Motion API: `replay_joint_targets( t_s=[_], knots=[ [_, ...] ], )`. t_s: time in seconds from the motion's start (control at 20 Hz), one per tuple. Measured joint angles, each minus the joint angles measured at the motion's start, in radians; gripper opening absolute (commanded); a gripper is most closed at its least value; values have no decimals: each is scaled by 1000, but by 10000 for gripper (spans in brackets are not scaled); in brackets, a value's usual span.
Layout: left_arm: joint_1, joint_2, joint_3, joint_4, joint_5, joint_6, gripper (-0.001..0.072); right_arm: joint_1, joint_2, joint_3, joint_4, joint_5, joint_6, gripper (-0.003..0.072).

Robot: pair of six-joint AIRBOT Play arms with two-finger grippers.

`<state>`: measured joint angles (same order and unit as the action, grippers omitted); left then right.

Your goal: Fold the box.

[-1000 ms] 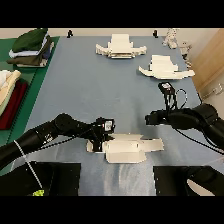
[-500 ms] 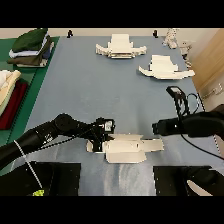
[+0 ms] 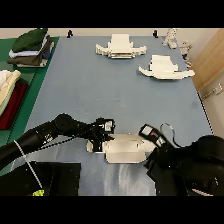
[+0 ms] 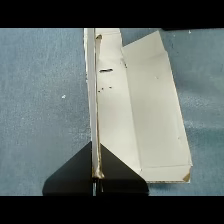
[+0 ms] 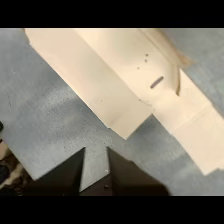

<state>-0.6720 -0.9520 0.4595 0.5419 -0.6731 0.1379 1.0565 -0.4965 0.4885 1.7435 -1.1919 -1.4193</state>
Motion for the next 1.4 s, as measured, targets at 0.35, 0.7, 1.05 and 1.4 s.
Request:
replay_joint_targets(
  t_s=[0.35, 0.7, 1.05, 1.4],
  knots=[
    [0, 0, 0, 0, 0, 0, 12, 160, -241, -20, -125, 173, -266, 592],
    [0, 0, 0, 0, 0, 0, 12, 183, -357, -22, -356, 326, -159, 551],
    [0, 0, 0, 0, 0, 0, 12, 209, -262, -22, -481, 285, 70, 551],
    [0, 0, 0, 0, -1, 0, 11, 211, -208, -22, -520, 212, 166, 552]
  ],
)
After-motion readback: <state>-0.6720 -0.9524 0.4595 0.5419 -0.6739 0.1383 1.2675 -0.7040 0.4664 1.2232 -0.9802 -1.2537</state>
